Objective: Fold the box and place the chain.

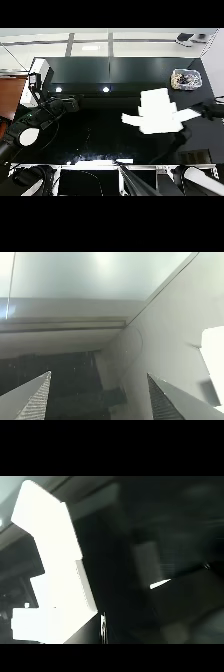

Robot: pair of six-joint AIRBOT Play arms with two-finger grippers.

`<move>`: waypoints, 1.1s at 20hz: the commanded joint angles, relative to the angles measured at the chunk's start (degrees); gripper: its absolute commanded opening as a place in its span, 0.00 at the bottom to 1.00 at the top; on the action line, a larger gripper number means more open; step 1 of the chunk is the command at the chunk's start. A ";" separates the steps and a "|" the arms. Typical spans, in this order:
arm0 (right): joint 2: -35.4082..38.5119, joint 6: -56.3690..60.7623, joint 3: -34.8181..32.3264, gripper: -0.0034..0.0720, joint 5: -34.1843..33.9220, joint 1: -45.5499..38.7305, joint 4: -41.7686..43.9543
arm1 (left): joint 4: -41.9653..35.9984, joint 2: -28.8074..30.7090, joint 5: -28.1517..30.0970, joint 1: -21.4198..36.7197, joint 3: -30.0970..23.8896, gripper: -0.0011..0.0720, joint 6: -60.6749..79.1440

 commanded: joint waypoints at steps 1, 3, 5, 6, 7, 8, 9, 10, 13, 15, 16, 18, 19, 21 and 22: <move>13.18 -3.50 -13.92 0.06 -12.22 11.82 17.09 | -0.48 -0.02 -2.36 0.00 0.04 0.98 0.04; 18.08 -4.55 -17.27 0.06 -14.84 19.15 20.90 | -0.50 -0.02 -4.35 0.02 0.04 0.98 0.04; 21.49 -6.03 -18.32 0.06 -17.42 26.32 20.04 | -0.68 -0.04 -5.88 0.00 0.04 0.98 0.07; 22.47 -7.41 -18.32 0.06 -18.56 29.27 18.62 | -0.70 -0.04 -6.56 0.02 0.04 0.98 0.04; 23.10 -9.66 -18.32 0.06 -19.30 32.00 17.57 | -0.70 -0.04 -7.26 0.00 0.04 0.98 0.07; 23.47 -12.15 -18.32 0.06 -19.98 34.47 16.65 | -0.72 -0.04 -7.72 0.00 0.04 0.98 0.04; 23.52 -14.80 -18.32 0.06 -20.33 36.50 16.46 | -1.07 -0.04 -8.22 0.00 0.04 0.98 0.07; 23.52 -17.03 -18.32 0.06 -20.92 38.40 15.96 | -1.68 -0.04 -8.87 0.02 0.04 0.98 0.07; 23.52 -21.27 -18.32 0.06 -22.73 42.14 13.99 | -3.58 -0.59 -10.32 0.02 0.04 0.98 0.04; 23.50 -24.39 -18.36 0.06 -24.83 43.80 12.31 | -5.29 -1.99 -11.19 0.04 0.04 0.98 0.04; 23.50 -25.14 -18.47 0.06 -26.73 44.52 11.63 | -5.33 -2.82 -11.28 0.15 0.04 0.98 0.04; 23.50 -27.21 -18.49 0.06 -28.92 45.53 11.82 | -6.25 -4.09 -11.61 0.13 0.04 0.98 0.02; 23.50 -27.50 -18.49 0.06 -29.16 45.92 11.78 | -7.52 -4.57 -12.07 0.13 0.04 0.98 0.02; 23.50 -27.47 -18.49 0.06 -28.92 45.90 12.02 | -10.32 -5.40 -14.19 0.13 0.04 0.98 0.02; 23.52 -27.43 -18.49 0.06 -28.89 45.90 12.09 | -12.66 -5.88 -16.74 0.17 0.11 0.98 0.02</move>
